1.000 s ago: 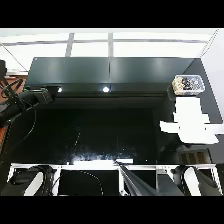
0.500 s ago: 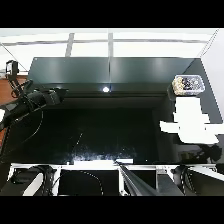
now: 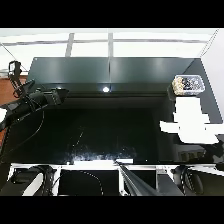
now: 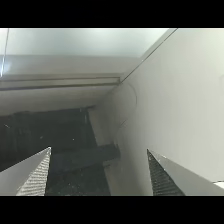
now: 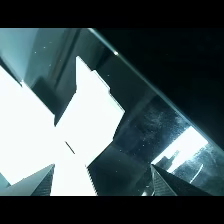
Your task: Fold the box and place the chain.
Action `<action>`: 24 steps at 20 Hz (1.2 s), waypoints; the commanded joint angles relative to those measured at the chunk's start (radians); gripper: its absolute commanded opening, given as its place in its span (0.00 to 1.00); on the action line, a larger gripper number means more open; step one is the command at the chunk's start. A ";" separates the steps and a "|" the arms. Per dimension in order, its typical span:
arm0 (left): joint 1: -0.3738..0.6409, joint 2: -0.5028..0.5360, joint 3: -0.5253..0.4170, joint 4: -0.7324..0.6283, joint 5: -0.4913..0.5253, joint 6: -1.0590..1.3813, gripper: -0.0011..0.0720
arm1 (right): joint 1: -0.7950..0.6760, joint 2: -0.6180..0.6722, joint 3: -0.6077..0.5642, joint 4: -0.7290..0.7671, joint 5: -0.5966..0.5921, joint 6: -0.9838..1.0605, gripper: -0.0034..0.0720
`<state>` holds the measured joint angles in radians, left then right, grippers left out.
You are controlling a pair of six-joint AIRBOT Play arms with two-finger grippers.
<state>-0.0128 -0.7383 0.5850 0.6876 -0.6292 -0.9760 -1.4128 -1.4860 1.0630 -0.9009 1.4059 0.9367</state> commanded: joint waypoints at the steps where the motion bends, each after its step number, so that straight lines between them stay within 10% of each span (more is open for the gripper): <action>1: 0.000 -0.001 0.001 0.003 0.002 0.000 0.98 | 0.010 -0.018 0.005 -0.002 0.016 -0.034 0.97; 10: 0.000 -0.021 0.001 -0.020 0.003 -0.001 0.98 | 0.261 -0.188 0.139 -0.130 0.077 -0.005 0.97; 24: 0.000 -0.021 0.001 -0.019 0.002 -0.001 0.98 | 0.177 -0.289 0.344 -0.089 0.064 -0.013 0.97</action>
<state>-0.0128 -0.7586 0.5850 0.6678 -0.6273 -0.9771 -1.2320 -1.7576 1.3785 -1.0000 1.4822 0.9310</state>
